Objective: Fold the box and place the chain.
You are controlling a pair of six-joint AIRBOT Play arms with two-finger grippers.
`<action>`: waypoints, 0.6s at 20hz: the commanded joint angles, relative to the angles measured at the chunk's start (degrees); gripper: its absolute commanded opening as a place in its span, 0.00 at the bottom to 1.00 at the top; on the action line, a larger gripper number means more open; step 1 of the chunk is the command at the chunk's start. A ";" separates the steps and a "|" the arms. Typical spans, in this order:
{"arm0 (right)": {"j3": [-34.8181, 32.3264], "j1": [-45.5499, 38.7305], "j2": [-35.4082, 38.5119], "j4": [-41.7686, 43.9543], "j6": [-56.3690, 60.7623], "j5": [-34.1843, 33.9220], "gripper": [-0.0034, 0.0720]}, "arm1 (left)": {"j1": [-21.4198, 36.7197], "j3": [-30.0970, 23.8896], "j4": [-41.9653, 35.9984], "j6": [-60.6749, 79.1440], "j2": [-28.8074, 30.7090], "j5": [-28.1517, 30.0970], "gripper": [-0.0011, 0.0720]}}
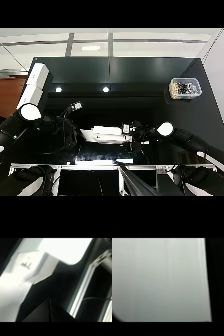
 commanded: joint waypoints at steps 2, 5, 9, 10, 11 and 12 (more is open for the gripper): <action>-0.04 -0.02 -0.04 -0.02 0.04 0.02 0.74 | -2.47 -3.58 -18.05 2.78 0.35 11.76 0.05; -0.04 -0.02 -0.04 0.00 0.04 0.02 0.74 | -3.85 -3.82 -21.24 3.32 0.24 24.83 0.05; -0.04 0.00 -0.04 -0.02 0.04 0.02 0.74 | -6.99 -3.82 -19.71 3.32 -2.23 36.00 0.05; -0.04 -0.02 -0.04 -0.02 0.04 0.02 0.74 | -7.65 -3.82 -19.74 3.32 -3.72 36.37 0.05; -0.02 -0.02 -0.04 -0.02 0.04 0.02 0.74 | -8.33 -3.82 -19.74 3.32 -5.18 36.35 0.05; -0.04 -0.02 -0.04 -0.02 0.04 0.00 0.74 | -9.16 -3.82 -19.74 3.32 -6.75 36.35 0.05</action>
